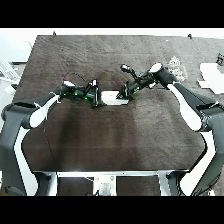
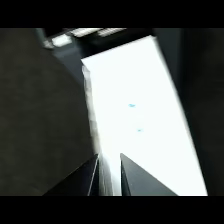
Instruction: Fold the box and place the chain.
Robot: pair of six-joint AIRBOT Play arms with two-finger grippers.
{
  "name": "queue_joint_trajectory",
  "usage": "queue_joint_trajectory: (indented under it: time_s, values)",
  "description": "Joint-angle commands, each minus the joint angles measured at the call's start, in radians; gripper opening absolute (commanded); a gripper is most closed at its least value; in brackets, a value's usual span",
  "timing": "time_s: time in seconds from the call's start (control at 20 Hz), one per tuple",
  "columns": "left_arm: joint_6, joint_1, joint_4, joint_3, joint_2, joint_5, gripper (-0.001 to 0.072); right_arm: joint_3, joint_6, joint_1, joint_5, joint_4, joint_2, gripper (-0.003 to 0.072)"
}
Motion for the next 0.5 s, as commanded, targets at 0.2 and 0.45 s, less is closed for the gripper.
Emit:
queue_joint_trajectory:
  time_s: [0.2, 0.45]
  values:
    - [-0.005, 0.000, -0.003, 0.000, 0.001, 0.002, 0.0302, -0.064, -0.035, -0.018, 0.016, 0.116, 0.008, 0.0148]
    - [-0.005, 0.000, -0.003, 0.000, 0.001, 0.002, 0.0302, -0.065, -0.029, -0.049, 0.021, 0.189, 0.128, 0.0141]
